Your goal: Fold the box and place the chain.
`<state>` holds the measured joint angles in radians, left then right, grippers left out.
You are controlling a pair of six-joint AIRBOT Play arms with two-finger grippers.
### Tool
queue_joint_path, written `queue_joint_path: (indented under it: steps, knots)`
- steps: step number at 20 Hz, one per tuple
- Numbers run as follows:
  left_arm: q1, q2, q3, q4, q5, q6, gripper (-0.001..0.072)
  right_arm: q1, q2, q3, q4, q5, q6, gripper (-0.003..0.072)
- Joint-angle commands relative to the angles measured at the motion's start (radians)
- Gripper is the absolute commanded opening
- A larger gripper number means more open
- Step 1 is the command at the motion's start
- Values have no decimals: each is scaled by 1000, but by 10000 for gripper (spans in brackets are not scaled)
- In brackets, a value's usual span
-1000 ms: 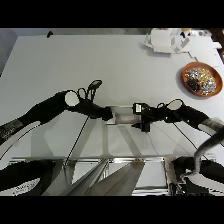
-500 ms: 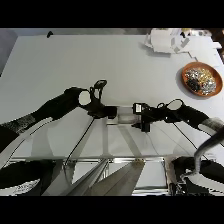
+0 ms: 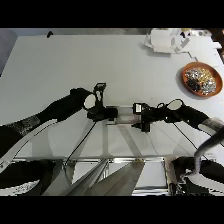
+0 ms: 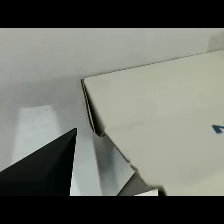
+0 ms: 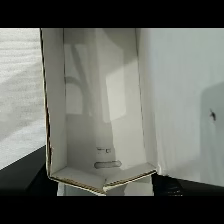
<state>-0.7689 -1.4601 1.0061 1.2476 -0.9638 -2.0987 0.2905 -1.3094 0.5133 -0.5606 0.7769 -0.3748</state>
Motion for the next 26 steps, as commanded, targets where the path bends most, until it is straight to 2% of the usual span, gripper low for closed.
queue_joint_path:
  steps: [1,5,8,9,11,12,16,20,21,23,24,26]
  knots:
    - [-27,-36,44,56,-49,-79,504,0,-1,1,0,0,0,318]
    - [-60,-110,130,107,-134,-150,488,0,-1,1,0,0,0,318]
    - [-70,-130,150,145,-157,-175,472,0,-1,1,0,0,0,318]
    - [-70,-133,150,158,-172,-201,431,0,-1,1,0,0,0,318]
    - [-70,-135,150,181,-197,-230,429,0,-1,1,0,0,0,318]
    - [-70,-134,150,189,-208,-252,405,0,-1,1,0,0,0,318]
    - [-73,-138,150,208,-209,-328,257,0,-1,1,0,0,0,318]
    - [-89,-161,150,204,-213,-334,257,0,-1,1,0,-1,0,318]
    - [-93,-164,150,205,-214,-334,204,0,-1,1,0,-1,0,318]
    - [-95,-163,150,206,-215,-334,44,0,-1,1,0,-2,0,318]
    - [-95,-164,150,206,-216,-334,2,0,-1,1,0,-2,0,318]
    - [-97,-164,150,206,-216,-334,2,0,-1,1,0,-2,0,318]
